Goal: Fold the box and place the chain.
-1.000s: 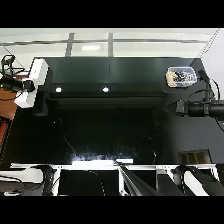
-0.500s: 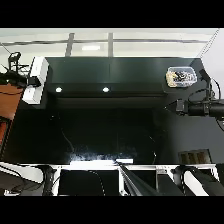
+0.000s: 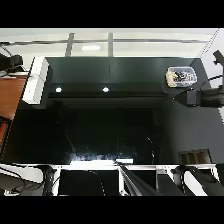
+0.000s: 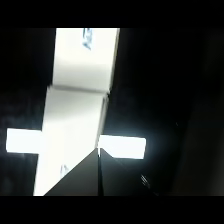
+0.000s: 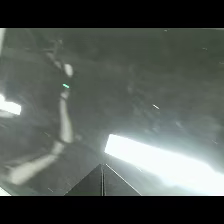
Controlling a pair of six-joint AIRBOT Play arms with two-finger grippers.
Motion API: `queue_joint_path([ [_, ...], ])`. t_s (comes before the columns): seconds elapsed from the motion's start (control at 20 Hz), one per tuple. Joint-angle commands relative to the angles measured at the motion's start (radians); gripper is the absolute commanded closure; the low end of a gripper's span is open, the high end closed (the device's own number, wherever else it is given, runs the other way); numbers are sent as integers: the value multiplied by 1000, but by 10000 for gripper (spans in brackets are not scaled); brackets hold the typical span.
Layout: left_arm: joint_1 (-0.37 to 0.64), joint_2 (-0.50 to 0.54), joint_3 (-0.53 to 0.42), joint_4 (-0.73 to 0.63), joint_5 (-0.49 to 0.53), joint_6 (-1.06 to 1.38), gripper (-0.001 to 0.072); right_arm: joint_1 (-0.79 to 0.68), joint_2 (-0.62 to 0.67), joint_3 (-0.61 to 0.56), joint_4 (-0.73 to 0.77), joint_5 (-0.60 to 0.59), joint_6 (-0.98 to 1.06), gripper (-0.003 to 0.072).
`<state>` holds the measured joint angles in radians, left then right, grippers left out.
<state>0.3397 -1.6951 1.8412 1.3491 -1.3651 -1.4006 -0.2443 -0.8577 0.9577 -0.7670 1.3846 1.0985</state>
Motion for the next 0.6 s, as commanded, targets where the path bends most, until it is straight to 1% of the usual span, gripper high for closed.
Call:
queue_joint_path([
  [0.0,-74,103,13,-8,-112,-73,686,45,113,46,-288,-21,93,679],
  [0.05,-123,171,-44,-8,-43,-55,686,71,164,20,-338,-87,133,679],
  [0.15,-240,350,-227,-30,175,84,684,121,245,-59,-307,-199,128,679],
  [0.25,-335,538,-447,-59,368,118,684,161,274,-129,-311,-278,108,678],
  [0.35,-404,736,-712,-87,539,118,684,185,275,-213,-310,-415,98,678],
  [0.45,-443,903,-954,-84,663,119,684,197,275,-299,-307,-579,98,678],
  [0.5,-446,972,-1052,-82,696,119,682,198,275,-332,-308,-633,98,677],
  [0.55,-440,1032,-1139,-82,724,118,682,198,275,-359,-312,-663,98,677],
])
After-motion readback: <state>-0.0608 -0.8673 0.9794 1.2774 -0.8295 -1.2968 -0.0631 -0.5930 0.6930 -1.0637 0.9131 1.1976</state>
